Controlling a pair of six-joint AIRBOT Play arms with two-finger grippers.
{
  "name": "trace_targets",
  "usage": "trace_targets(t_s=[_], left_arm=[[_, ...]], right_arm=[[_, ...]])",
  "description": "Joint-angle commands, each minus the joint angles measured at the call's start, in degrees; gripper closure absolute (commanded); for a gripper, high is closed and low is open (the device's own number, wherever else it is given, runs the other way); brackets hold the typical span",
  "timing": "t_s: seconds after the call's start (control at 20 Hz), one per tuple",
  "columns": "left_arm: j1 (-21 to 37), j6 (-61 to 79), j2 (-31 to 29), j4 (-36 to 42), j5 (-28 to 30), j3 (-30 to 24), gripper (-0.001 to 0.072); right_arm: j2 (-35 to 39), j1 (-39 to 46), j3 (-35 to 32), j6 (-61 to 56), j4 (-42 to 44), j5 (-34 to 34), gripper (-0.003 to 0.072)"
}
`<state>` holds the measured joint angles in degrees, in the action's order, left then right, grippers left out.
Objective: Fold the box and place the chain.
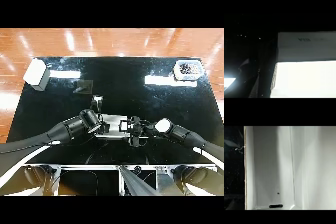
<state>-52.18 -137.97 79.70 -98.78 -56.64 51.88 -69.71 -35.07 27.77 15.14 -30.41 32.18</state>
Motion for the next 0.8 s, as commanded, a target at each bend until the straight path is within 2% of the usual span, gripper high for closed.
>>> trace_targets(t_s=[0.0, 0.5, 0.75], left_arm=[[0.0, -0.1, 0.2, 0.9, 1.0, 0.0, 0.0233], [0.0, 0.0, 0.5, 2.3, 0.9, -0.1, 0.0234], [0.0, -1.6, -1.1, 2.6, -1.3, -0.1, 0.0234]], right_arm=[[0.0, 0.0, 0.0, 0.0, 0.1, 0.1, 0.0213], [0.0, 0.0, 0.0, 0.0, 0.1, 0.1, 0.0212], [0.0, 0.0, 0.0, 0.0, 0.1, 0.1, 0.0212]])
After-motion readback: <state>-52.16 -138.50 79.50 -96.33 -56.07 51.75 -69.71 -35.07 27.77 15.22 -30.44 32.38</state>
